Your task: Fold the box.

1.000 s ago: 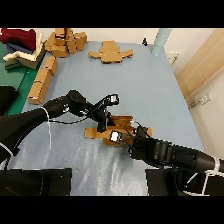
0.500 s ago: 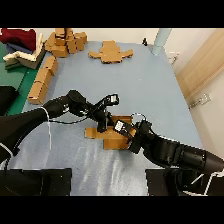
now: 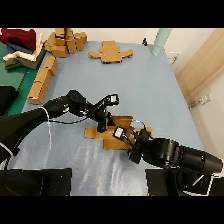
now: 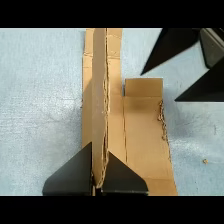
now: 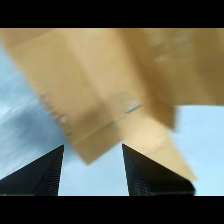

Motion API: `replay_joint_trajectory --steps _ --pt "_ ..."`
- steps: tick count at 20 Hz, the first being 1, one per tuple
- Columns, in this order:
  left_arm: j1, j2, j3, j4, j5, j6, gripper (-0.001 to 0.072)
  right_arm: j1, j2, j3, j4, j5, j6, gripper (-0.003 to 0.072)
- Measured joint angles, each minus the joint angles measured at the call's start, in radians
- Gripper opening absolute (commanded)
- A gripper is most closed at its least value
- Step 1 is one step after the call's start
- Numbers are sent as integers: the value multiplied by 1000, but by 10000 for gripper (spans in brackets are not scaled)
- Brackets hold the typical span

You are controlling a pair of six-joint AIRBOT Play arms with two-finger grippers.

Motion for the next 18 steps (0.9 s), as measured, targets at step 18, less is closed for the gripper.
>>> replay_joint_trajectory --steps 18 --pt "0 0 0 0 0 0 14 4 -79 -13 -88 81 -29 548"
